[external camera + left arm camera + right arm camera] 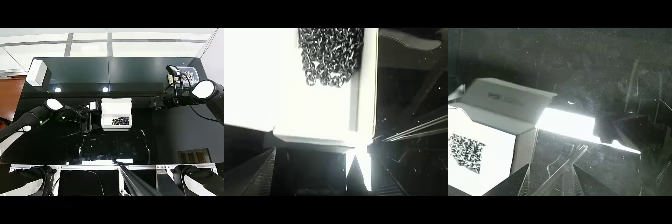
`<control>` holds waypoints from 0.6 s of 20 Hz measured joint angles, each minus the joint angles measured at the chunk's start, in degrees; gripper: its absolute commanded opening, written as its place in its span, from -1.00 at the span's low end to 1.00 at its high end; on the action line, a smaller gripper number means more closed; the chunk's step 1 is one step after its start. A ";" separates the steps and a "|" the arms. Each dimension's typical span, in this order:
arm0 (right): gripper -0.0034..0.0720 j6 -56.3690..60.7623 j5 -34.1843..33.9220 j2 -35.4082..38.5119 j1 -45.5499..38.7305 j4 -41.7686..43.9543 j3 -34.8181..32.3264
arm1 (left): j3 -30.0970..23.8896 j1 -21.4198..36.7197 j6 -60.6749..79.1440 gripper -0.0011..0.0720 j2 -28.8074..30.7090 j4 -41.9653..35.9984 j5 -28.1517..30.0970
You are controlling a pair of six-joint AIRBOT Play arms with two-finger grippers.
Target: Fold the box and place the chain.
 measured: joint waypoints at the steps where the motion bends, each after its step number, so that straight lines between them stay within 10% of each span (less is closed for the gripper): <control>1: -0.12 0.00 -0.02 0.00 -0.02 0.00 0.00 | 0.15 -0.07 0.24 0.99 -0.17 -0.02 -0.09; 12: -0.12 0.00 -0.52 0.00 0.00 0.15 0.00 | 0.87 -2.75 1.01 0.92 -2.97 -2.45 2.12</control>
